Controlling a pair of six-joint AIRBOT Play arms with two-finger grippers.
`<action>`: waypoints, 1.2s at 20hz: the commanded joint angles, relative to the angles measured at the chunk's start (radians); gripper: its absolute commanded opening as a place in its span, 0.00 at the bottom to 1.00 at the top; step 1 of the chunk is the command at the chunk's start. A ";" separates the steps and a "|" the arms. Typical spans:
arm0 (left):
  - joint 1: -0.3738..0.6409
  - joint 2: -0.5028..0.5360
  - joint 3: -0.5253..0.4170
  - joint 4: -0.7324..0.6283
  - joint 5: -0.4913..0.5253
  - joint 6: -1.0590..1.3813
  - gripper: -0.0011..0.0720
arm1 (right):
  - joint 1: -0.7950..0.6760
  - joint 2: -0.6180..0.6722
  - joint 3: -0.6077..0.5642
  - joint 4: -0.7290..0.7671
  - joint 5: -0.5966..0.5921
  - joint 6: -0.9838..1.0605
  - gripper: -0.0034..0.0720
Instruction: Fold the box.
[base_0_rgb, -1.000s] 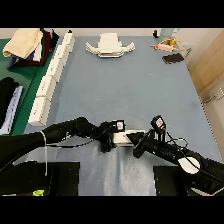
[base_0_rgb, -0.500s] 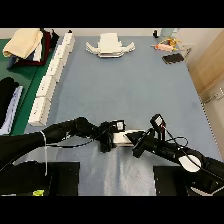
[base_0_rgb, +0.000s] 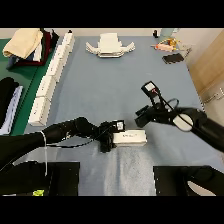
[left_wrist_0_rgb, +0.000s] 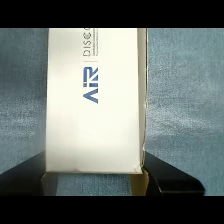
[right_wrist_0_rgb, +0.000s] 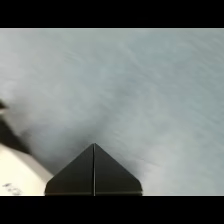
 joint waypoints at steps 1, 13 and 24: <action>0.000 0.000 0.000 0.000 0.000 0.000 0.60 | -0.098 -0.191 0.248 -0.279 0.400 0.180 0.05; 0.000 0.000 0.002 0.000 -0.001 -0.003 0.60 | -0.105 -0.318 0.356 -0.190 0.563 0.324 0.05; 0.390 0.118 0.050 0.269 -0.005 -0.674 0.60 | -0.105 -0.318 0.356 -0.189 0.563 0.324 0.05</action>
